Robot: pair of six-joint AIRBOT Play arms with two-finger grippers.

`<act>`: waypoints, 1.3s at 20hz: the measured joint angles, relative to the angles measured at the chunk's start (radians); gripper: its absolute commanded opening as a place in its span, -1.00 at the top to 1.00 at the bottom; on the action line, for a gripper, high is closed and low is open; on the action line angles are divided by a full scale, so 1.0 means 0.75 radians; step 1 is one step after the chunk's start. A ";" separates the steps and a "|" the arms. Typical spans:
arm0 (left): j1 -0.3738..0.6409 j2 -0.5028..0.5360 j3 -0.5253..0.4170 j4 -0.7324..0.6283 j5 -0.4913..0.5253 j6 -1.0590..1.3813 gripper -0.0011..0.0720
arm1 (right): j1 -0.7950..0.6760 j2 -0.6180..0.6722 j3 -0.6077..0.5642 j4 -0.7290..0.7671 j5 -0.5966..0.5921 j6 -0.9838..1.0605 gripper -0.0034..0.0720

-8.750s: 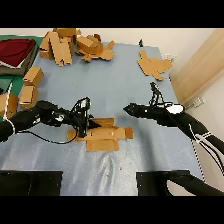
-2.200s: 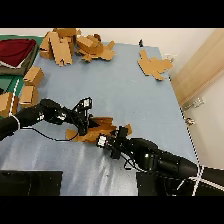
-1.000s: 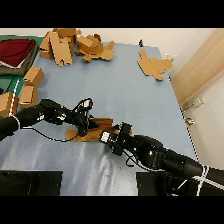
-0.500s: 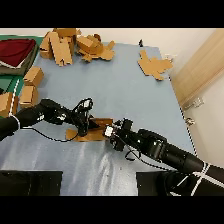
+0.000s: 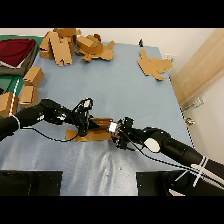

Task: Fold the box.

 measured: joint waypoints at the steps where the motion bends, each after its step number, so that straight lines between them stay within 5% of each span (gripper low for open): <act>1: 0.000 0.000 0.000 0.001 -0.002 0.000 0.93 | -0.017 -0.012 0.010 0.088 0.013 -0.097 -0.68; 10: 0.000 0.000 0.000 0.001 -0.011 0.000 0.93 | -0.231 -0.165 0.116 0.668 0.284 -0.718 -0.68; 18: 0.000 0.000 0.000 0.001 -0.012 0.000 0.93 | -0.289 -0.332 0.185 0.823 0.425 -0.931 -0.68; 26: 0.000 0.000 0.000 0.000 -0.012 0.000 0.93 | -0.305 -0.380 0.210 0.777 0.483 -0.991 -0.68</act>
